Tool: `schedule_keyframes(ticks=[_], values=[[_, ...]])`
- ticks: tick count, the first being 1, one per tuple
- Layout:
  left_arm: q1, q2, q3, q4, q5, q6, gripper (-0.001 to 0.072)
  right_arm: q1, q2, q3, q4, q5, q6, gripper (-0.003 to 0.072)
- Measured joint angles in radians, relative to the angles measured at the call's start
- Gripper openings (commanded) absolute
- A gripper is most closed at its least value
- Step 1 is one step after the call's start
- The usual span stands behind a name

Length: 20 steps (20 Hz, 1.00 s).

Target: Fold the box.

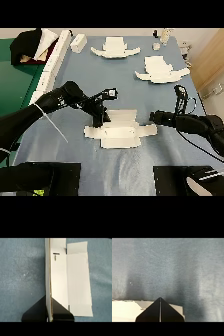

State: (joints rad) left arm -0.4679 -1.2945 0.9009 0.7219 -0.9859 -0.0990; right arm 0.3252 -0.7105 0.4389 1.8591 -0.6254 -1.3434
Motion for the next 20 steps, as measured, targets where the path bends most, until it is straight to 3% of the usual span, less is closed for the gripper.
schedule_keyframes(ticks=[16, 20], values=[[-0.011, -0.008, -0.017, 0.000, -0.029, -0.014, 0.0012, 0.000, 0.000, 0.000, 0.000, -0.002, 0.000, 0.0000], [-0.043, -0.008, -0.034, -0.008, 0.002, 0.014, 0.0012, 0.000, 0.000, 0.000, 0.000, -0.003, 0.000, 0.0000]])
